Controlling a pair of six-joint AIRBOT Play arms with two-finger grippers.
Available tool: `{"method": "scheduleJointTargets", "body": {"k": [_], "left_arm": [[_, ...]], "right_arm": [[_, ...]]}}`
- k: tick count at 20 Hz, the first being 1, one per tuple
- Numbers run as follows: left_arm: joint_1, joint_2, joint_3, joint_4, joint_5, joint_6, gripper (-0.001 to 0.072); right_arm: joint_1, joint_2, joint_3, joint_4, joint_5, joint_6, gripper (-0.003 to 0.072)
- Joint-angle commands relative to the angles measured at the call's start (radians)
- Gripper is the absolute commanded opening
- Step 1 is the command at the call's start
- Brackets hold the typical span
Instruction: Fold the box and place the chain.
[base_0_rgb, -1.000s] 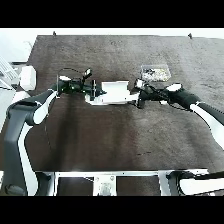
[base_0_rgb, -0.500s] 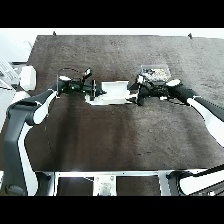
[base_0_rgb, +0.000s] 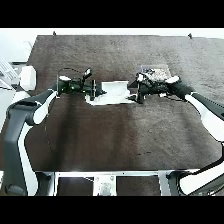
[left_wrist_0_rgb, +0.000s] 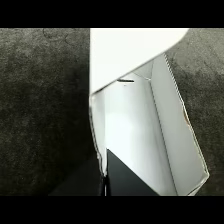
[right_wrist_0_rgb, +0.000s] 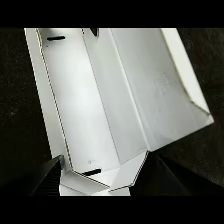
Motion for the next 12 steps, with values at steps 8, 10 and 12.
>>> {"method": "scheduleJointTargets", "body": {"k": [8,10,12], "left_arm": [[0.000,0.000,0.000,0.000,0.000,0.000,0.0022],[0.000,0.000,0.000,0.000,0.000,0.000,0.0022],[0.000,0.000,0.000,0.000,0.000,0.000,0.0022]], "right_arm": [[-0.003,-0.124,0.111,-0.006,0.201,0.004,0.0688],[0.003,-0.129,0.111,-0.005,0.211,0.004,0.0688],[0.004,-0.129,0.111,-0.004,0.212,0.003,0.0688]]}}
